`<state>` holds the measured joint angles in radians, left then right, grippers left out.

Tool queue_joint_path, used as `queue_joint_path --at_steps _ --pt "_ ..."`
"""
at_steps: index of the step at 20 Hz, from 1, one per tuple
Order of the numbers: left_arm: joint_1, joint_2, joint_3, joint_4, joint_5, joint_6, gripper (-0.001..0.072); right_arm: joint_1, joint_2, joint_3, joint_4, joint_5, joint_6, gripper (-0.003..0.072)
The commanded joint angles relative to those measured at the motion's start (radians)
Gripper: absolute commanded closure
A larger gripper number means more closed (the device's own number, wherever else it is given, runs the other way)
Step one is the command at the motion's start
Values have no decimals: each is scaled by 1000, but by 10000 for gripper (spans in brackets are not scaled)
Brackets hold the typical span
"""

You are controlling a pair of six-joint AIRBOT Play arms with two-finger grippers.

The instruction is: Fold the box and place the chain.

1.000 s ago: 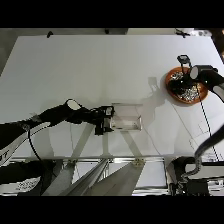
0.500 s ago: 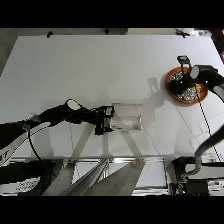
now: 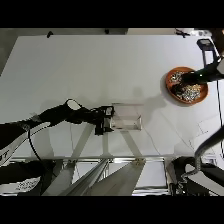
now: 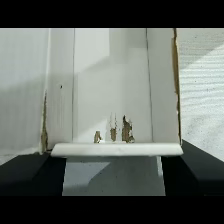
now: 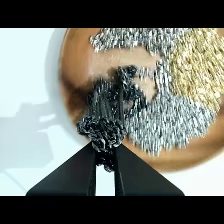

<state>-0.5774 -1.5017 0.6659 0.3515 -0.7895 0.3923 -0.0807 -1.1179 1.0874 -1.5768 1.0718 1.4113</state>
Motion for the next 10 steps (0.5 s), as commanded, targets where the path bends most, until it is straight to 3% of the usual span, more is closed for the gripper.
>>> queue_joint_path --at_steps 1,4,7,10 --pt "0 1 0 0 0 0 338 1 169 1 97 142 -8 675" --pt "0 1 0 0 0 0 338 24 272 0 251 239 -49 675" --pt "0 1 0 0 0 0 338 121 336 -2 264 338 -47 675" --pt "0 1 0 0 0 0 338 263 351 -17 264 359 16 675"
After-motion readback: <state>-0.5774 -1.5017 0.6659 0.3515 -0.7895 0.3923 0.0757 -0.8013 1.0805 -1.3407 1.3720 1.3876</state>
